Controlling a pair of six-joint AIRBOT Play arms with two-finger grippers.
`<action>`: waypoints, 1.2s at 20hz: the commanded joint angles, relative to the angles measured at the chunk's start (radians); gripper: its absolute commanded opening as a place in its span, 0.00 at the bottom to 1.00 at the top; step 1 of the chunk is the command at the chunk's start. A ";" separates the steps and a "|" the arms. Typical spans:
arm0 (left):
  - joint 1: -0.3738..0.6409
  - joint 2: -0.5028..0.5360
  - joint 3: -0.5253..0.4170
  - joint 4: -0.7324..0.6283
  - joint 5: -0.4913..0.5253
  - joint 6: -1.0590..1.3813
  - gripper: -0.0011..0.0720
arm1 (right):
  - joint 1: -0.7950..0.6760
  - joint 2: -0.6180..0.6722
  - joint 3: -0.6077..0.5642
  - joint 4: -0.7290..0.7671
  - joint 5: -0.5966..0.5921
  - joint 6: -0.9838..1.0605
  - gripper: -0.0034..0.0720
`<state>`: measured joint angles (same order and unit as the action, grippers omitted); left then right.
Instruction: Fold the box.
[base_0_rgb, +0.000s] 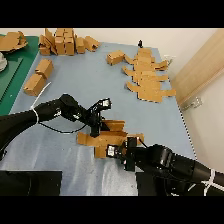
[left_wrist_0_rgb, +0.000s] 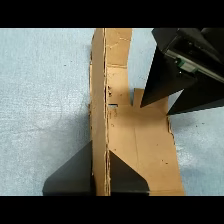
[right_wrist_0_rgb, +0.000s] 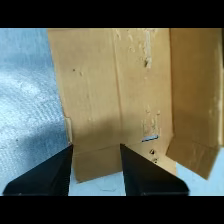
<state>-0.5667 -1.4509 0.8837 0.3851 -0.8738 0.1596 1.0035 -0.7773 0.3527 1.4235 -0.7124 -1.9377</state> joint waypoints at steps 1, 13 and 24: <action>0.001 0.000 0.000 0.000 0.001 0.000 0.03 | 0.003 -0.014 -0.001 -0.021 0.024 0.000 0.65; 0.001 0.000 0.000 0.000 0.000 0.000 0.03 | 0.079 -0.014 0.034 -0.056 -0.071 0.000 0.65; 0.001 0.000 0.000 0.000 0.001 0.000 0.03 | 0.089 -0.013 0.034 -0.047 -0.052 -0.001 0.65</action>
